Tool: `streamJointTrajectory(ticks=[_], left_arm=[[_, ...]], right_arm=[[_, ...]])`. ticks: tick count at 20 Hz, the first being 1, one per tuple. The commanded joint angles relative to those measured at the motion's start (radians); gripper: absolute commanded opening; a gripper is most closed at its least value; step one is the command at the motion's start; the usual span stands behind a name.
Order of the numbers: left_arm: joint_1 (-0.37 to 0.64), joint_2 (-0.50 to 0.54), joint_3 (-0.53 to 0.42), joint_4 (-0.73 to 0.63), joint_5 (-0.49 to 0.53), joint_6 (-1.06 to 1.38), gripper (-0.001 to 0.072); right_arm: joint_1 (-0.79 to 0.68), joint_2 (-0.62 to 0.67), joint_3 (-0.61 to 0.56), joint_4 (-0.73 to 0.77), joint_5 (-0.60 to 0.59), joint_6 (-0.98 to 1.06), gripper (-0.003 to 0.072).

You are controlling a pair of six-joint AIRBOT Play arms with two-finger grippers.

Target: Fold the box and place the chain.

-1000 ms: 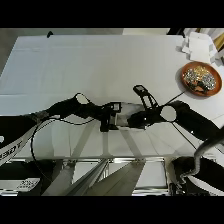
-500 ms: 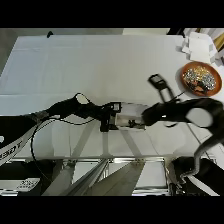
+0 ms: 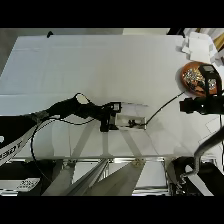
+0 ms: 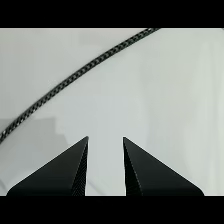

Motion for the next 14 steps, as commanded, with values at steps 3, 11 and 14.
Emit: streamJointTrajectory(ticks=[3,11,14], left_arm=[[0.0,0.001,0.0,0.0,0.0,0.0,0.039],[0.0,0.001,0.0,0.0,0.0,0.0,0.0391],[0.0,0.001,0.0,0.0,0.0,0.0,0.0391]], right_arm=[[-0.047,-0.246,-0.002,0.101,-0.195,-0.033,0.0239],[0.035,-0.497,-0.002,0.08,-0.317,-0.032,0.0239],[0.077,-0.548,-0.002,0.039,-0.331,-0.032,0.0239]])
